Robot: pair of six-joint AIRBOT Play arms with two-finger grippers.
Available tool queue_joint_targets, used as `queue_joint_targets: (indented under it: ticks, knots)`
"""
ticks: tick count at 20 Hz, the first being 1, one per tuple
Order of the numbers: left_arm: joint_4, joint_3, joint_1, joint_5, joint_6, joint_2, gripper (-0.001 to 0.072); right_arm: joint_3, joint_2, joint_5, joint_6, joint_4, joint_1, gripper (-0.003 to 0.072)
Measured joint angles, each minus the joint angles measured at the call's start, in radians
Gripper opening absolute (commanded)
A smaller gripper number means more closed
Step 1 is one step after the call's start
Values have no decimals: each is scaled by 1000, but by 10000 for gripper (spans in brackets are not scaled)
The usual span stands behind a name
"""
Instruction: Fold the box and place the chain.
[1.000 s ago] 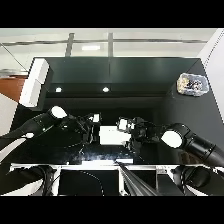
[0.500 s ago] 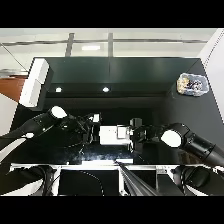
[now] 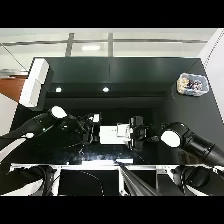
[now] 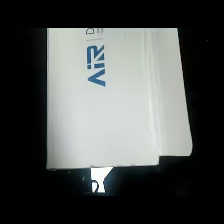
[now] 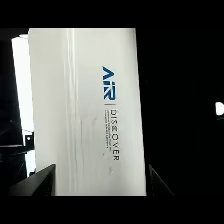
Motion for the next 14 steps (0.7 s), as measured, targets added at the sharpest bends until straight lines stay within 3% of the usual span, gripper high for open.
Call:
queue_joint_targets:
  ticks: [9,14]
  knots:
    - [0,0,0,0,0,0,531,78,0,174,47,3,-3,696]
    - [0,0,0,0,0,0,532,84,-2,188,54,10,-4,695]
